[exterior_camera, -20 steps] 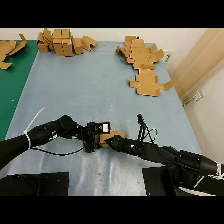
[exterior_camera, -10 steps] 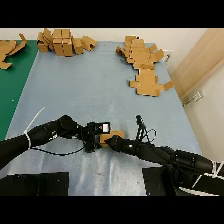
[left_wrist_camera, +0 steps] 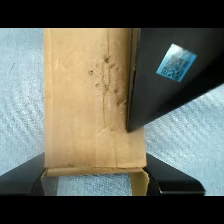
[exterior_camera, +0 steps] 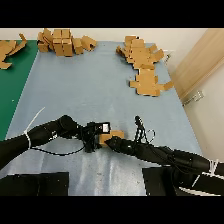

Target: Fold the box.

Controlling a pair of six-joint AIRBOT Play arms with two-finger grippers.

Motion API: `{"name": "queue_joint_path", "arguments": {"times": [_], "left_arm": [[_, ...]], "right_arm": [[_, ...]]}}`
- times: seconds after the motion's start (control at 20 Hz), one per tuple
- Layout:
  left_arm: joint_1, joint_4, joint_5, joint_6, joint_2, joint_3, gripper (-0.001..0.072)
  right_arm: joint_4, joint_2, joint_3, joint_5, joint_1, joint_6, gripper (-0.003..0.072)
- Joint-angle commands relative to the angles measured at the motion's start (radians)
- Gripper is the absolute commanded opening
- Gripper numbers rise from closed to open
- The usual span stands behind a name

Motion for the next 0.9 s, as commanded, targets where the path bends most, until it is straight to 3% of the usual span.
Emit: {"name": "queue_joint_path", "arguments": {"times": [0.0, 0.5, 0.85], "left_arm": [[0.0, 0.0, 0.0, 0.0, 0.0, 0.001, 0.0467], [0.0, 0.0, 0.0, 0.0, 0.0, 0.001, 0.0467], [0.0, 0.0, 0.0, 0.0, 0.0, 0.001, 0.0467]], "right_arm": [[-0.011, -0.008, -0.001, 0.0, 0.001, 0.0, 0.0003], [-0.011, -0.04, 0.003, 0.006, 0.002, 0.001, 0.0003], [-0.117, 0.113, 0.015, 0.002, 0.008, -0.003, 0.0003]]}}
